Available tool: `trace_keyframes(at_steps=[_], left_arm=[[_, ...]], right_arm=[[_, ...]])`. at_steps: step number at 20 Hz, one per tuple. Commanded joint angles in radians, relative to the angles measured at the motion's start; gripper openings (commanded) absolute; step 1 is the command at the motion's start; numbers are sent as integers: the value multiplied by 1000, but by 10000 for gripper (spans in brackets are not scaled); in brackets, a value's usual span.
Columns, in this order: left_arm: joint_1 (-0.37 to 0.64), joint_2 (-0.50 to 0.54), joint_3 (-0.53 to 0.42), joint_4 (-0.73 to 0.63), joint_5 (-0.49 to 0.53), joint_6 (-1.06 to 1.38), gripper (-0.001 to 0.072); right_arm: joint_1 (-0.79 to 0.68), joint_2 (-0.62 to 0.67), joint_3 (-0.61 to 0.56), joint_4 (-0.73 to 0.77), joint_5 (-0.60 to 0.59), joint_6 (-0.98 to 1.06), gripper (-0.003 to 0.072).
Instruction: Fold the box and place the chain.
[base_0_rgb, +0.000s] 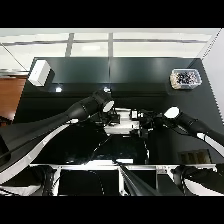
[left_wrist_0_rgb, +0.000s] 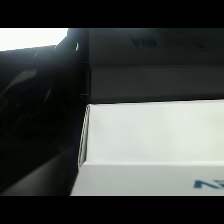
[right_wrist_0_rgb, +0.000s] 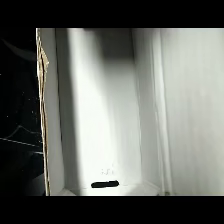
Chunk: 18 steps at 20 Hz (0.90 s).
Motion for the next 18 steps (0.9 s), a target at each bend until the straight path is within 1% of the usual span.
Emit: trace_keyframes(at_steps=[1, 10, 11, 12, 13, 18], left_arm=[[0, -1, 1, 4, -4, -32, 336], [0, -35, 1, -5, -27, -47, 330], [0, -36, 1, -8, -26, -52, 269], [0, -36, 1, -8, -21, -53, 85], [0, -36, 2, -8, -19, -53, 31], [0, -36, 5, -8, -21, -53, 33]], right_arm=[[1, 0, 1, -1, 0, 0, 462], [1, 0, 1, -1, 0, 0, 461], [1, 0, 1, -1, 0, 0, 462], [1, 0, 1, 0, 0, 0, 462], [1, 0, 1, -1, 0, 0, 462], [1, 0, 1, -1, 0, 0, 461]])
